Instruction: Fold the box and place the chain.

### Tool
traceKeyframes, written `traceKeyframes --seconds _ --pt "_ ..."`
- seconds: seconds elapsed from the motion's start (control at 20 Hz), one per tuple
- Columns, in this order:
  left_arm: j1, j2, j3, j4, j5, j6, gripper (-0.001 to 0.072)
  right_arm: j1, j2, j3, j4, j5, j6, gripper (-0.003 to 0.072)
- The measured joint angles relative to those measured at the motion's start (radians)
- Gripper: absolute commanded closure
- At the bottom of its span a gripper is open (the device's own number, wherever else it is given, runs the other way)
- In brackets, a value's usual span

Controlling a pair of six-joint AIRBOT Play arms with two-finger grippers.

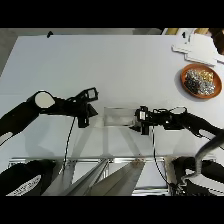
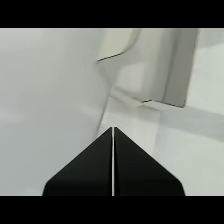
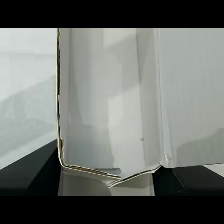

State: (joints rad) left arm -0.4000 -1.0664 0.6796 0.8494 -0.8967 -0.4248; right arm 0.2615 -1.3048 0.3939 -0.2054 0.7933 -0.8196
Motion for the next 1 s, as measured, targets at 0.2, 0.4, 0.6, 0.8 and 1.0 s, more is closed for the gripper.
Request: traceKeyframes --seconds 0.2,0.4,0.6,0.8,1.0 --pt "0.082 0.084 -0.011 0.106 -0.007 -0.424 0.0700 0.000 0.000 0.000 0.000 0.000 0.000 0.0279" --pt "0.146 0.083 -0.087 0.143 0.026 -0.599 0.0700 0.000 0.000 0.000 0.000 0.000 0.000 0.0279" --pt "0.161 0.011 -0.137 0.112 0.062 -0.653 0.0700 0.000 0.000 0.000 0.000 0.000 0.000 0.0279" --pt "0.161 -0.055 -0.151 0.053 0.072 -0.669 0.0702 0.000 0.000 0.000 0.000 0.000 0.000 0.0279" --pt "0.145 -0.090 -0.154 0.024 0.069 -0.664 0.0703 0.000 0.000 0.000 0.000 0.000 0.000 0.0279"
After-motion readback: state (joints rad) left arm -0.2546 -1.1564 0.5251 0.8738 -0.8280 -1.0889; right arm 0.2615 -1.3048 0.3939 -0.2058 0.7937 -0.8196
